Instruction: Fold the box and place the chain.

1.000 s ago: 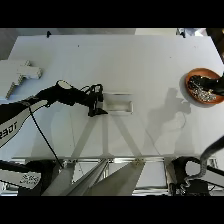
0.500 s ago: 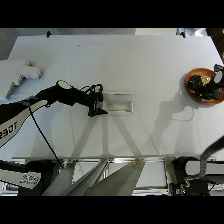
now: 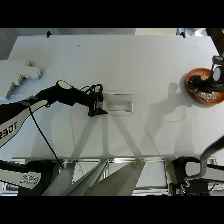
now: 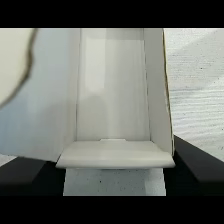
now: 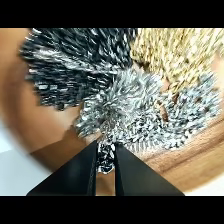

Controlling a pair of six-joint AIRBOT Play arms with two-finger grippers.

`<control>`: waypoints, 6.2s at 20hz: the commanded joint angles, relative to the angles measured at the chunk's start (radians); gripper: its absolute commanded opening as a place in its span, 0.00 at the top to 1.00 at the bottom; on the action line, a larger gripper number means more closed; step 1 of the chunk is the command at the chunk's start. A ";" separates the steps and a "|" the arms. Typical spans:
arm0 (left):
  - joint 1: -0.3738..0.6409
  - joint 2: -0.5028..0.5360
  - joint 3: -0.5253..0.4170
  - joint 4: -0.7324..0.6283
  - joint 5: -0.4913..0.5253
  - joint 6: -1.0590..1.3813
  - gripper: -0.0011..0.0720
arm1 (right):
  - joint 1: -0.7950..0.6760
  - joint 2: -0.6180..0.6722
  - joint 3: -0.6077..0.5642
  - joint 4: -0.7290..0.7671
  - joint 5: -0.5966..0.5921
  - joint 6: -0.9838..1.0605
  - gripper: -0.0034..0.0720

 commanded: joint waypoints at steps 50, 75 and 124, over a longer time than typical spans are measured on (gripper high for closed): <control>0.000 0.000 0.000 0.000 0.000 0.001 0.44 | 0.777 0.113 0.001 0.980 0.044 -0.506 0.61; 0.000 0.000 0.000 0.000 0.000 0.000 0.44 | 0.269 0.002 0.000 0.291 0.261 -0.395 0.16; 0.000 0.000 0.000 0.000 0.000 0.000 0.44 | 0.757 0.178 0.001 1.023 0.068 -0.690 0.94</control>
